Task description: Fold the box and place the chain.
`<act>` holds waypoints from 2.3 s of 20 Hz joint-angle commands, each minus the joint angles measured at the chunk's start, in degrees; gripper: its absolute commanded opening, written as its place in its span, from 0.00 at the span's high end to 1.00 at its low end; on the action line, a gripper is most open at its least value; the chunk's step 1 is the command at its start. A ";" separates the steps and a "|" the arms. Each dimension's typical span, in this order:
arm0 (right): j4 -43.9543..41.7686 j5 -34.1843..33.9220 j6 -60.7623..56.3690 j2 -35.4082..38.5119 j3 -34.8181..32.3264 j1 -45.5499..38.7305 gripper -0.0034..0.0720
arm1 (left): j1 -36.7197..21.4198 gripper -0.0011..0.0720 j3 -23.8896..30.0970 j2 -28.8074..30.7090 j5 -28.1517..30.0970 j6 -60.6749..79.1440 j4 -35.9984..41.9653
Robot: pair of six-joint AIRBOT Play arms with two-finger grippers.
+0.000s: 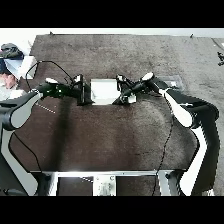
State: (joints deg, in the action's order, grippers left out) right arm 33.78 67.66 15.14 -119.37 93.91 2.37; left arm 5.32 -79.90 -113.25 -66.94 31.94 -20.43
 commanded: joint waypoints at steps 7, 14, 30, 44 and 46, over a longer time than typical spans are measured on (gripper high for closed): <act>0.04 0.31 0.04 0.02 0.00 0.04 0.55 | 0.04 0.00 -0.81 -0.20 1.79 -0.42 -1.07; 0.04 0.31 0.04 0.02 0.00 0.04 0.55 | 0.24 0.00 -0.81 -0.85 3.65 0.26 -2.78; 0.04 0.31 0.04 0.02 0.00 0.04 0.55 | 1.18 0.00 -1.64 -1.31 -1.36 0.72 2.34; 0.04 0.31 0.04 0.02 0.00 0.04 0.55 | 2.01 0.01 -2.16 -3.19 1.16 3.26 3.04; 0.04 0.31 0.04 0.02 0.00 0.04 0.55 | 2.01 0.01 -2.16 -3.56 1.55 3.08 2.58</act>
State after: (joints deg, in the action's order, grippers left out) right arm 33.82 68.01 15.20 -119.35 93.93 2.39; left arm 7.29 -82.00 -116.46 -65.65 34.94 -17.69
